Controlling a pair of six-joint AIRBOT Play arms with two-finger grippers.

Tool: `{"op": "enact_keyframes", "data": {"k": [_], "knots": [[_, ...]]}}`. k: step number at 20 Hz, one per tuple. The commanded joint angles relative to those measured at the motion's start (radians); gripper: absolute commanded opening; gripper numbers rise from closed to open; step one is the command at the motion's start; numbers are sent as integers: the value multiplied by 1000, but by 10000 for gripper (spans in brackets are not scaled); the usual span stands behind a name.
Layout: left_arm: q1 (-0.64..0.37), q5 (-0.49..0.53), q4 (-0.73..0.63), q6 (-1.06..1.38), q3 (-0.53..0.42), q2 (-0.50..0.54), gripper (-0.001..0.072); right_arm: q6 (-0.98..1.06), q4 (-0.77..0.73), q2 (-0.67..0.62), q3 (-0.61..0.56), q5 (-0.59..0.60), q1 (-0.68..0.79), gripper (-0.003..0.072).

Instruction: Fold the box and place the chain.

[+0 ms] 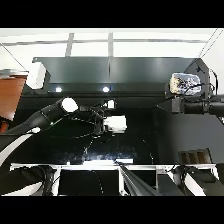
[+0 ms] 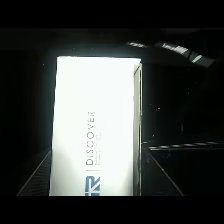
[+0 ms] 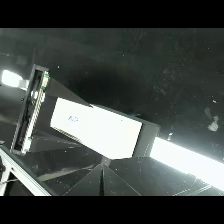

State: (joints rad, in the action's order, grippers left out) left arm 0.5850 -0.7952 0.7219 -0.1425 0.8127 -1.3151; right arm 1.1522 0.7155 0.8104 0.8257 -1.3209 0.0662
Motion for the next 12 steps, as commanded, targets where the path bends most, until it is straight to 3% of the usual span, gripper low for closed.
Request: {"op": "enact_keyframes", "data": {"k": [1, 12], "knots": [[0, 16, 3, 0, 1, -9, 707, 0, 0, 0, 1, 0, 0, 18], [1, 16, 3, 0, 1, -81, 705, 0, 0, 0, 0, 0, 0, 18]]}}
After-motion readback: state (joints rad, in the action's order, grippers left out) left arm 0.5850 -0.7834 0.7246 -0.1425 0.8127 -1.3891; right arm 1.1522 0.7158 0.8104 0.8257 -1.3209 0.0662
